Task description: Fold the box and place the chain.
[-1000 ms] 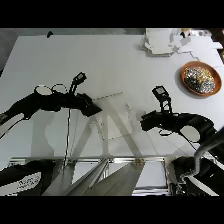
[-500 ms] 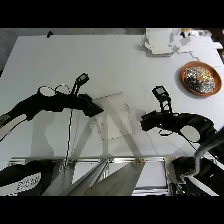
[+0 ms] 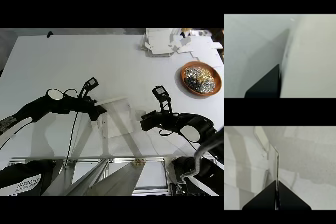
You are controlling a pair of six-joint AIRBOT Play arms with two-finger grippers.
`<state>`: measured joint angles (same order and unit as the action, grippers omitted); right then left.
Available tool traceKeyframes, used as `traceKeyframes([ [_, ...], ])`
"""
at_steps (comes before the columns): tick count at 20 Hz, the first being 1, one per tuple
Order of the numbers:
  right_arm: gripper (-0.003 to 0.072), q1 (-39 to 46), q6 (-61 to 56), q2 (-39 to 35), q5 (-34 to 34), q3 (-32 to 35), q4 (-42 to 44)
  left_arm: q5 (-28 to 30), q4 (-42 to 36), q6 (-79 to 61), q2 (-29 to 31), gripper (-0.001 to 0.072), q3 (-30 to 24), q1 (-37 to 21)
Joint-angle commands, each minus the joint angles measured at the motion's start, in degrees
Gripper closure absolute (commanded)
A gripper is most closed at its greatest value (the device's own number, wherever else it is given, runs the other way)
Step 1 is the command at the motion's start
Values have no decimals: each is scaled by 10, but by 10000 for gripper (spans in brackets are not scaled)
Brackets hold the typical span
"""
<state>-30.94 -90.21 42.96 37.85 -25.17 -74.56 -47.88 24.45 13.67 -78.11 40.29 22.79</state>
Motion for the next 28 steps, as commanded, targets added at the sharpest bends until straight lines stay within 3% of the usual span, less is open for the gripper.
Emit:
traceKeyframes([
  [1, 664, -1, 0, 0, 3, 0, 1, 9, 8, -19, 0, 705, 0, 4],
  [4, 660, -1, 0, 0, 2, 0, 19, 4, 9, -49, 0, 706, 0, 4],
  [9, 384, 0, 0, -7, 3, -1, 66, -23, 21, -98, 2, 708, 11, 4],
  [14, 384, 0, 3, -43, 22, -39, 57, -83, 100, -96, 1, 709, 56, 4],
  [22, 386, 0, 3, -78, 60, -53, 21, -76, 81, -139, -3, 707, 61, 5],
  [28, 387, 0, 3, -78, 65, -53, 10, -83, 68, -177, -50, 707, 61, 7],
])
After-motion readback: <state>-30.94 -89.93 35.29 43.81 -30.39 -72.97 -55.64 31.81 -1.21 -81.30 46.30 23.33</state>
